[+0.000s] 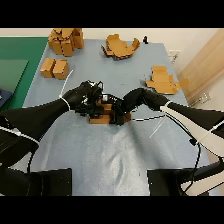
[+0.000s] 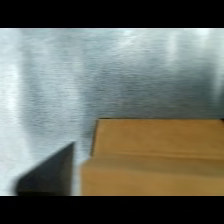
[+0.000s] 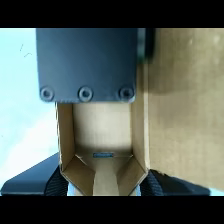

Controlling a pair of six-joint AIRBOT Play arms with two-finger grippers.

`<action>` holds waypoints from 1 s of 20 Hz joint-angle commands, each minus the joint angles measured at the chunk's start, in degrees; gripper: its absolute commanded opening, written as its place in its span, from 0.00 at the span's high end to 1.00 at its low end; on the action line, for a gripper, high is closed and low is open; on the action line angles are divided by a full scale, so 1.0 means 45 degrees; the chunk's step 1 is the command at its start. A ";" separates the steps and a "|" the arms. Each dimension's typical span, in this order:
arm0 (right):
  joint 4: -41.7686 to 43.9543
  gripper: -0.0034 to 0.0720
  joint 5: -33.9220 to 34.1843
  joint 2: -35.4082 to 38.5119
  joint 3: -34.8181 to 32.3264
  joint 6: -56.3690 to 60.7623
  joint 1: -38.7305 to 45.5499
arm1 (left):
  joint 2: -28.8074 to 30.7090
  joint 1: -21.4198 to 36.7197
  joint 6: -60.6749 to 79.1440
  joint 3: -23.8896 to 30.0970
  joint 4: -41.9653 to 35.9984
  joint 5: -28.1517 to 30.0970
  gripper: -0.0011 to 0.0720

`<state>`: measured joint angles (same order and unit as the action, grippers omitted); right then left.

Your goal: Fold the box.

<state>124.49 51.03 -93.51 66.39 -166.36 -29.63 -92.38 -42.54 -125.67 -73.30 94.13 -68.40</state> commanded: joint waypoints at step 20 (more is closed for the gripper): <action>0.0000 0.77 0.0005 -0.0005 0.0005 0.0010 0.0005 | -0.0097 -0.0204 0.0792 -0.0228 0.0350 0.0233 0.73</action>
